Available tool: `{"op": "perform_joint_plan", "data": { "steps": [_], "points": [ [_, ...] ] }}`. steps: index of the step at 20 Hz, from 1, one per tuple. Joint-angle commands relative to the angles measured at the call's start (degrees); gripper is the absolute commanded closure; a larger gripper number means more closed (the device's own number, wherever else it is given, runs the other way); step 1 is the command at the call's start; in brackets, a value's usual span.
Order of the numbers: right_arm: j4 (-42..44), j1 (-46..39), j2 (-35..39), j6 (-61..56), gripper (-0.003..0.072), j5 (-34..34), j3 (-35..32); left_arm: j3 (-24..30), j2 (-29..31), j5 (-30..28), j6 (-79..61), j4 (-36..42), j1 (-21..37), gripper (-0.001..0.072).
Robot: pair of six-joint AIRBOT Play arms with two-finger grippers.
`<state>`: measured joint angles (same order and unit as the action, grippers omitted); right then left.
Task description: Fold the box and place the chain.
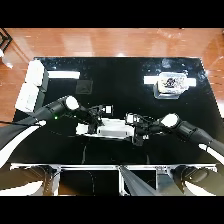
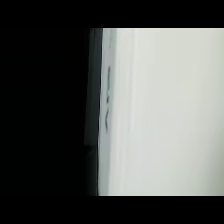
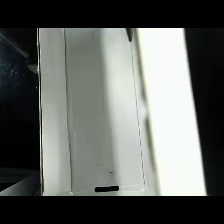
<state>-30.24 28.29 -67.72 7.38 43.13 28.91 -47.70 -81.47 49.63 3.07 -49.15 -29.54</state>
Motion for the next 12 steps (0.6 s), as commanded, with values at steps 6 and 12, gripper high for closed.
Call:
{"op": "perform_joint_plan", "data": {
  "steps": [6, 12],
  "points": [
    [-0.26, 0.04, -2.34, 0.66, -0.001, -1.51, 0.02, 0.17, 0.04, 0.35, 1.88, -1.73, -0.31, 0.069],
    [-0.31, 0.04, -2.36, 1.33, -0.001, -1.84, 0.02, 0.22, 0.04, 0.07, 1.88, -2.91, -0.81, 0.069]
  ]
}}
